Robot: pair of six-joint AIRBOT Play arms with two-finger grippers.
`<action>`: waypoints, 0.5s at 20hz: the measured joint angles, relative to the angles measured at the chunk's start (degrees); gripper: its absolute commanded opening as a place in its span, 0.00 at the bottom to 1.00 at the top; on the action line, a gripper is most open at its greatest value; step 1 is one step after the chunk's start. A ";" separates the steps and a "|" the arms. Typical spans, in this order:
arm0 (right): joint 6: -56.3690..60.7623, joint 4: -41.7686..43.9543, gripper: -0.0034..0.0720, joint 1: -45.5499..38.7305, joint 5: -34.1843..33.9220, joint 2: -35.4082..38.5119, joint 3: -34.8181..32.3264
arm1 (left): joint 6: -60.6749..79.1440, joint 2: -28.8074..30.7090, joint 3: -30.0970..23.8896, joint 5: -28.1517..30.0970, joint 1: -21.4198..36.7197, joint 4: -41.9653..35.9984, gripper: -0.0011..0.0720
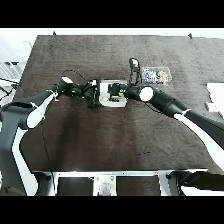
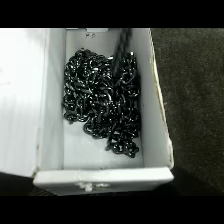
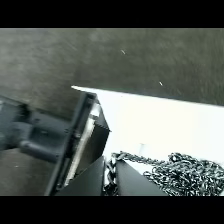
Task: Fold the box and place the chain.
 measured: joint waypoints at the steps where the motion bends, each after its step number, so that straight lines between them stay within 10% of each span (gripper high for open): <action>1: -0.04 0.26 0.62 0.00 -0.24 -0.46 -0.04 | 0.00 0.00 0.00 0.00 0.00 0.00 0.39; 10: -4.28 -4.92 0.68 -11.56 3.15 4.74 -2.38 | -0.02 0.00 0.00 0.00 0.00 0.00 0.39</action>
